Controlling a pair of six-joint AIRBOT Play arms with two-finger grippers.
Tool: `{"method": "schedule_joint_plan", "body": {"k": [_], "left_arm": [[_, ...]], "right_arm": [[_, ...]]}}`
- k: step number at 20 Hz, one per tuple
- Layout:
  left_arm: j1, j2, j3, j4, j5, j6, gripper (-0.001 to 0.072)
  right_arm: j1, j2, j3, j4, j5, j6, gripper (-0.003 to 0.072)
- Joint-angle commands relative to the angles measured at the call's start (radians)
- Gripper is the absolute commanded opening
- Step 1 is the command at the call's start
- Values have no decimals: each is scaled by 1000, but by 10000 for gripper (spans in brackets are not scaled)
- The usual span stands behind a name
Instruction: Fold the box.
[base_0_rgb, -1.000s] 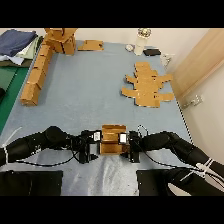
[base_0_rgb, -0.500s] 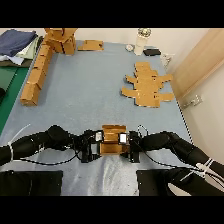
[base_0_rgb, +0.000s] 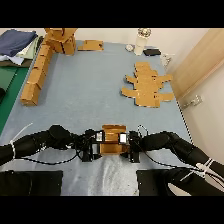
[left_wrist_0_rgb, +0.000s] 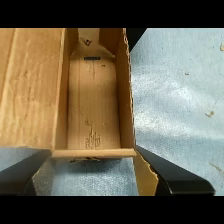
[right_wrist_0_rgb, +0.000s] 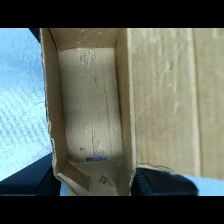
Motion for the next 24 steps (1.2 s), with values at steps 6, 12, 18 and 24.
{"method": "schedule_joint_plan", "body": {"k": [6, 12, 18, 24], "left_arm": [[-28, -18, 17, 21, 31, -1, 719], [-59, -39, 32, 38, 80, -2, 717], [-59, -41, 35, 40, 87, -7, 597], [-58, -41, 35, 39, 87, -8, 599]], "right_arm": [[1, 0, 1, 0, 0, 0, 510], [1, 0, 1, 0, 0, 0, 510], [1, 0, 1, 0, 0, 0, 510], [1, 0, 1, 0, 0, 0, 510]]}}
